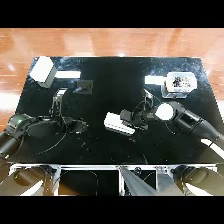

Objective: Fold the box and place the chain.

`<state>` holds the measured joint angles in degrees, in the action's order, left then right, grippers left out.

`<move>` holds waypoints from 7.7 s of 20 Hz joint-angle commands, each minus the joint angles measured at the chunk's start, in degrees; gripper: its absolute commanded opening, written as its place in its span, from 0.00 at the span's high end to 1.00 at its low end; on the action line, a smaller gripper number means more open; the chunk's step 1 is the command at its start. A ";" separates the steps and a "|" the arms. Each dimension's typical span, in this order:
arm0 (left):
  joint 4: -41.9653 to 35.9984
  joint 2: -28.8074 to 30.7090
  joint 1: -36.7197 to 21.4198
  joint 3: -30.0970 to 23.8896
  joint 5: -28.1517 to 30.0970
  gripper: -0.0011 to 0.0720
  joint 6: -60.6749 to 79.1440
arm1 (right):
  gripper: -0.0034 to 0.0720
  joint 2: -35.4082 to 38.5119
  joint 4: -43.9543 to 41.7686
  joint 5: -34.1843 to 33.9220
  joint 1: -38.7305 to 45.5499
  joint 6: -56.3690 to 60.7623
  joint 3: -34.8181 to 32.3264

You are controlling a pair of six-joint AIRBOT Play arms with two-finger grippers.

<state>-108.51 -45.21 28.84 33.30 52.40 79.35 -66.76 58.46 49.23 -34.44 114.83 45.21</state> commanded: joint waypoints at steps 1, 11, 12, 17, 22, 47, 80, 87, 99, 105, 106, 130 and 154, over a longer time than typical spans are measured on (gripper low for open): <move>0.02 -0.04 -0.02 0.04 -0.02 0.38 0.00 | 0.92 -1.20 0.09 1.11 -0.31 -1.14 -0.04; 0.02 -0.04 -0.02 0.04 -0.02 0.38 -0.02 | 0.92 -4.00 0.15 0.46 -0.68 -2.64 -0.04; 0.02 -0.04 -0.02 0.04 -0.02 0.38 -0.02 | 0.92 -4.00 0.09 0.46 -0.68 -2.86 -0.04; 0.04 -0.04 -0.02 0.90 1.07 0.38 0.42 | 0.92 -1.97 -5.14 1.16 0.28 -9.01 0.11; 0.04 -0.07 -0.04 2.25 1.25 0.38 1.25 | 0.92 4.09 -5.09 7.65 2.47 -12.20 0.09; -1.75 -14.69 8.81 12.52 -10.45 0.37 44.41 | 0.92 4.83 0.28 8.46 16.59 -22.23 -10.99; -11.78 -32.02 6.21 23.04 -2.10 0.13 81.61 | 0.92 4.83 3.82 8.02 19.19 -24.65 -10.99; -12.63 -33.29 6.19 23.04 -2.01 0.13 80.87 | 0.92 4.81 4.26 7.37 19.19 -24.65 -10.99; -12.66 -34.69 6.19 23.04 -2.10 0.13 80.76 | 0.92 4.81 4.46 7.04 19.19 -24.65 -10.99; -12.72 -34.93 6.23 23.04 -2.12 0.13 80.74 | 0.92 4.81 4.63 6.84 19.19 -24.65 -10.99; -13.14 -35.26 6.23 23.04 -2.21 0.13 80.76 | 0.92 4.81 4.66 6.64 19.19 -24.68 -10.99; -3.61 -25.99 -9.40 26.03 12.61 0.96 53.13 | 0.92 4.83 5.97 4.72 19.21 -24.44 -10.69; 1.51 -36.09 -60.81 29.92 4.09 0.96 51.63 | 0.92 4.83 6.56 3.69 19.19 -22.60 -10.69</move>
<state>-106.76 -78.41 -31.62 61.41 58.28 129.82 -61.95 65.06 52.73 -15.27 91.33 34.46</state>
